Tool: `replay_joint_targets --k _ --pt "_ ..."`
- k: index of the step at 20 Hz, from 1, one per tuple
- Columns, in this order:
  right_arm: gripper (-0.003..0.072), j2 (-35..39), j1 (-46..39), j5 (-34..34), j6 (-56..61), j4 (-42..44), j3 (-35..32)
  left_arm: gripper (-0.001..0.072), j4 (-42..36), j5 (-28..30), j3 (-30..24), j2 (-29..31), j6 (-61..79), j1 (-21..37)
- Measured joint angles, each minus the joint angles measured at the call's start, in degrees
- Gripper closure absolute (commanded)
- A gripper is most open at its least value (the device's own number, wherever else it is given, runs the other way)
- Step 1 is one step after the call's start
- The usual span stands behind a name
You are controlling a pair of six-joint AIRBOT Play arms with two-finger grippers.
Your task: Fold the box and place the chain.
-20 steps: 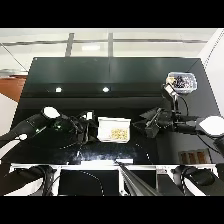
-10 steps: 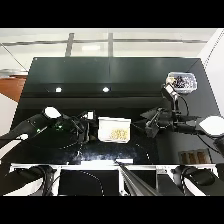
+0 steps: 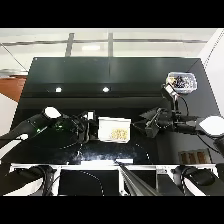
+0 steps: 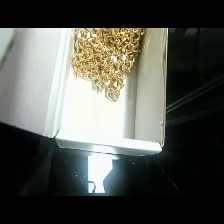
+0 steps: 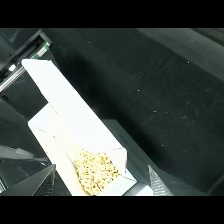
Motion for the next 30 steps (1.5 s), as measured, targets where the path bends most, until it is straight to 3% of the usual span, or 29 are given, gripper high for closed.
replay_joint_targets --k 24,26,27,28,29,30 --pt "-0.0025 0.0 0.0 -0.1 0.0 0.2 0.0 0.0003 -1.3 -0.7 0.9 -0.9 2.6 -3.2" --pt "-0.0025 0.0 0.0 -0.1 0.0 0.3 0.0 0.0024 -1.0 -0.5 0.9 -0.9 2.5 -3.5" --pt "-0.0025 0.0 0.0 -0.2 0.0 0.3 0.0 0.0072 -0.9 -0.4 0.9 -0.9 2.3 -3.6" --pt "-0.0025 0.0 0.0 -0.2 0.0 0.3 0.0 0.0192 -0.8 -0.2 0.9 -0.9 2.1 -3.7" --pt "-0.0018 0.0 0.0 -0.2 0.0 0.2 0.0 0.0241 -0.9 0.0 0.9 -0.9 2.1 -3.7" --pt "-0.0018 0.0 0.0 -0.3 0.1 0.1 0.1 0.0242 -0.9 0.1 0.9 -0.9 1.9 -3.7"
